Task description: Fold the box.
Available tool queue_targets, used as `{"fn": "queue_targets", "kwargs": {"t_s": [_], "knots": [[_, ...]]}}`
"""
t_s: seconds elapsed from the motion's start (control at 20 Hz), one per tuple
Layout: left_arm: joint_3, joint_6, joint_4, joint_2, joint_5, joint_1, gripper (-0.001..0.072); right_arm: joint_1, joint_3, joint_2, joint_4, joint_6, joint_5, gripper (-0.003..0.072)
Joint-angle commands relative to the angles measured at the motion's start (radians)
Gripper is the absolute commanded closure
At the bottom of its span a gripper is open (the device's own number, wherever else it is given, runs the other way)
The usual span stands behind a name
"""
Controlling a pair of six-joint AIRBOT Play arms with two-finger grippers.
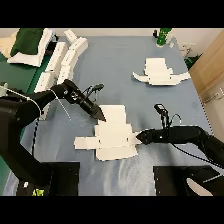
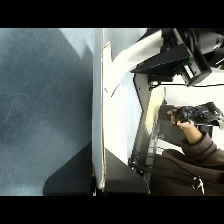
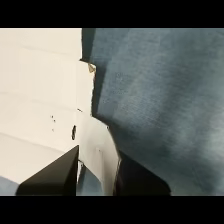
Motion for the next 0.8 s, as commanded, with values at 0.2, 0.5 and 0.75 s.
{"fn": "queue_targets", "kwargs": {"t_s": [0.2,0.5,0.75], "knots": [[0.03,0.328,-0.069,0.073,0.051,-0.009,0.0698,-0.003,0.201,0.001,-0.693,0.419,0.016,0.0383],[-0.209,0.581,-0.076,0.399,0.457,-0.139,0.07,-0.003,0.439,0.002,-0.711,0.559,-0.03,0.0254],[-0.503,0.74,-0.093,0.694,0.861,-0.317,0.0697,0.001,0.434,-0.005,-0.632,0.558,-0.084,0.0428]]}}
